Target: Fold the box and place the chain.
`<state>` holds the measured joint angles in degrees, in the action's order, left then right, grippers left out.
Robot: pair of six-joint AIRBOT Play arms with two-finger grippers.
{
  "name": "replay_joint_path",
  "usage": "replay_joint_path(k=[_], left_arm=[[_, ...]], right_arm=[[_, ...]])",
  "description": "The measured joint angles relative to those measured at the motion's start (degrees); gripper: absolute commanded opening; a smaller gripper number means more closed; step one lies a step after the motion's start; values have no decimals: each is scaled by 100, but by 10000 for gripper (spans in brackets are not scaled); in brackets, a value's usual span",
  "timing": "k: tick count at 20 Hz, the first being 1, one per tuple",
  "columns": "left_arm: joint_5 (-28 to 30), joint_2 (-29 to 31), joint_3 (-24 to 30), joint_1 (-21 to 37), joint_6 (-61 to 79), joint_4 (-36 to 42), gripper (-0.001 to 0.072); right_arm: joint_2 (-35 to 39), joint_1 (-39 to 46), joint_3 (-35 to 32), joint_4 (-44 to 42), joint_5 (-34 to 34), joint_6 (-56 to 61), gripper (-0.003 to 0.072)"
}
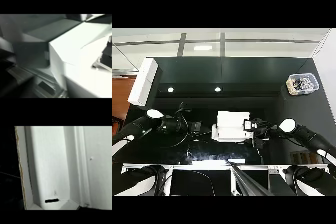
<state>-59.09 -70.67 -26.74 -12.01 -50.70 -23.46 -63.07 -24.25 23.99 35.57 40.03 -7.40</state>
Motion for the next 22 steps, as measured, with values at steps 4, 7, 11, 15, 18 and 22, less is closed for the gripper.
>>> replay_joint_path(k=[4, 7, 11, 15, 18, 22], left_arm=[[-188, 2, -83, -7, 83, 15, 713], [-323, 4, -175, -136, 76, -120, 712], [-160, 4, -557, -667, -612, -695, 703], [269, 4, -970, -1259, -1423, -1043, 686], [413, 4, -1178, -1547, -1939, -1320, 684], [466, 2, -1309, -1810, -2656, -1818, 556]], right_arm=[[0, 0, 0, 0, 0, 0, 107], [0, 0, 0, 2, 0, 0, 108], [0, 0, 0, 2, -2, 2, 107], [0, 0, 0, 0, -2, 7, 107], [0, 0, 0, 0, -2, 7, 107], [0, 0, 0, 0, -2, 7, 107]])
